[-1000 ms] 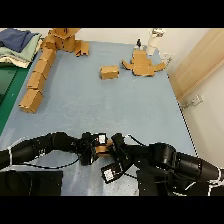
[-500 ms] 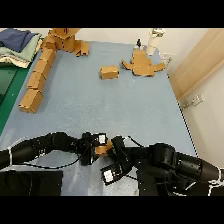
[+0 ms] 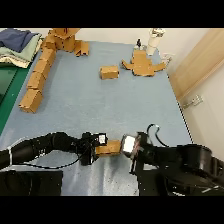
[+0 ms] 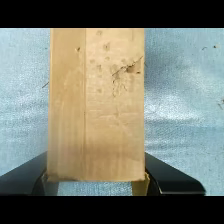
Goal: Fold the box.
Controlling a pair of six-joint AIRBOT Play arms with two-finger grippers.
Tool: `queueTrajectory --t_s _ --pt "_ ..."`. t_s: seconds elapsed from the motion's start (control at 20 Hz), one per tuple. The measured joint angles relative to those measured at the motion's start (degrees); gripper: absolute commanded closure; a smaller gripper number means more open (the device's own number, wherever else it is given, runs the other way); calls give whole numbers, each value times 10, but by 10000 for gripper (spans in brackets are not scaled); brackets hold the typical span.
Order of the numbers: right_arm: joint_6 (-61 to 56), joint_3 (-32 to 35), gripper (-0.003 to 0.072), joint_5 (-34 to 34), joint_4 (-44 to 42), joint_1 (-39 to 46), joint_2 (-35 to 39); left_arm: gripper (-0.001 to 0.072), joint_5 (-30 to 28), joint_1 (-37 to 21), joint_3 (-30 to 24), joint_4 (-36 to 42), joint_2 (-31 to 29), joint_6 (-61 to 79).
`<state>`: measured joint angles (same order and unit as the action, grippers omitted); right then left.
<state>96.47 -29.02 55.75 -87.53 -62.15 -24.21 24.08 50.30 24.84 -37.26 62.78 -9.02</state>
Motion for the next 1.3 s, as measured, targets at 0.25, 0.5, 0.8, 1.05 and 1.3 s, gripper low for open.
queueTrajectory --t_s 0.25,0.5,0.8,1.05,1.3 --pt "-270 72 683 30 -111 37 28 295 0 0 0 0 0 0" --pt "-364 172 683 -240 -292 72 32 295 0 0 0 0 0 0" --pt "-407 203 683 -396 -347 81 -10 295 0 0 0 0 0 0" --pt "-415 207 683 -422 -358 62 -45 295 0 0 0 0 0 0" --pt "-416 208 683 -431 -359 54 -82 295 0 0 0 0 0 0"
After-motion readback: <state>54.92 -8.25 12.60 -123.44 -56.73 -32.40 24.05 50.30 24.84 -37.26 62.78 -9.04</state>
